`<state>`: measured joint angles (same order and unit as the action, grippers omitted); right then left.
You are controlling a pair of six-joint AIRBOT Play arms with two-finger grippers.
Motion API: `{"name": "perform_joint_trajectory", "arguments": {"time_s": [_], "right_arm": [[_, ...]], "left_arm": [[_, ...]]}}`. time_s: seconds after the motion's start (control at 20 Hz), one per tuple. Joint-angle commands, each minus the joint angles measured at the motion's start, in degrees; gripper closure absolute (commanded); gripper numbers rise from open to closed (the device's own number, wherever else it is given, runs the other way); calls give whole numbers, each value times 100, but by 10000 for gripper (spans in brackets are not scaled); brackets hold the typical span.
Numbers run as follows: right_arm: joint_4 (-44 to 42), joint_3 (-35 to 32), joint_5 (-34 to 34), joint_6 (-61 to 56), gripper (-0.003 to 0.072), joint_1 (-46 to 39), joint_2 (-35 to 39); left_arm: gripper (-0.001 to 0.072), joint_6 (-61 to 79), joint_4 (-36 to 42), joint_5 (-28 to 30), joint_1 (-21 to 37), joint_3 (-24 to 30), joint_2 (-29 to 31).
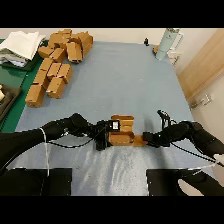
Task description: Fold the box.
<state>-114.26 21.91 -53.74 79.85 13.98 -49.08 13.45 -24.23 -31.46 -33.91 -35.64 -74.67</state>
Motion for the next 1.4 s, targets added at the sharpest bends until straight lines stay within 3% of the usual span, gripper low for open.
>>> {"name": "perform_joint_trajectory", "arguments": {"time_s": [0.0,0.4,0.5,0.65,0.7,0.75,1.1,1.35], "right_arm": [[-798,-33,131,688,681,7,-22],[-1217,-31,98,780,661,7,739],[-1298,26,74,761,414,7,907],[-1403,76,76,763,338,11,920],[-1432,74,76,763,221,11,909],[-1458,74,76,763,197,11,901],[-1357,90,400,730,210,581,345],[210,754,341,-688,217,1333,-114]], "left_arm": [[388,0,-2,-4,-2,0,2],[389,0,-2,-7,-2,0,0],[389,0,-2,-7,-2,0,0],[389,0,-2,-9,-2,0,2],[389,0,-2,-7,-2,0,2],[389,0,-2,-7,-2,0,0],[389,0,-2,-7,-2,0,2],[389,0,-2,-9,-2,0,2]]}}
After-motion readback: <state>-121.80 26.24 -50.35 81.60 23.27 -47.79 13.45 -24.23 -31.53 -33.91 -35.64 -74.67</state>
